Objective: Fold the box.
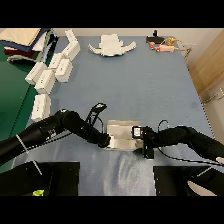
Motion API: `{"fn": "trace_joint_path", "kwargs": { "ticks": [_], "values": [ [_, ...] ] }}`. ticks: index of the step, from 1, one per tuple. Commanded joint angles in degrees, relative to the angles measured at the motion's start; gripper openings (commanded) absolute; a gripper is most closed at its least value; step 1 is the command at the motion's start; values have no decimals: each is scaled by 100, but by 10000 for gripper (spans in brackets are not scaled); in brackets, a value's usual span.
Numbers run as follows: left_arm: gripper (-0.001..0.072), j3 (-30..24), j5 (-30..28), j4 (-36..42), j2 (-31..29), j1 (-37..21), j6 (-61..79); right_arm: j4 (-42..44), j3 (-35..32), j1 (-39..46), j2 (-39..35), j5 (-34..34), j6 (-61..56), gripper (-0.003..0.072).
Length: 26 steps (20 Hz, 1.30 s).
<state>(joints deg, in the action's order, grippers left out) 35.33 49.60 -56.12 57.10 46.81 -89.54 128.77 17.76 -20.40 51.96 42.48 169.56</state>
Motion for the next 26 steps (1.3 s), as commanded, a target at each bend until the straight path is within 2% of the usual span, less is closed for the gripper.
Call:
{"fn": "trace_joint_path", "kwargs": {
  "ticks": [1,6,8,9,11,17,20,26],
  "values": [
    [411,170,-37,-758,7,382,-1123,2,4,0,0,0,0,500],
    [410,374,-59,-1156,181,765,-2087,2,4,0,0,0,0,499],
    [400,575,-46,-1554,393,1023,-2559,2,4,0,0,0,0,500],
    [359,671,-9,-1829,483,1141,-2852,2,4,0,0,0,0,500],
    [359,815,120,-2210,616,1298,-3390,2,4,0,0,0,0,500],
    [360,1185,385,-2435,1025,1532,-4046,2,4,0,0,0,0,500],
    [359,1381,745,-2721,1163,1574,-4540,2,4,0,0,0,0,500],
    [359,1840,1235,-2811,1517,1574,-5064,2,4,0,-2,0,0,500]
  ]
}}
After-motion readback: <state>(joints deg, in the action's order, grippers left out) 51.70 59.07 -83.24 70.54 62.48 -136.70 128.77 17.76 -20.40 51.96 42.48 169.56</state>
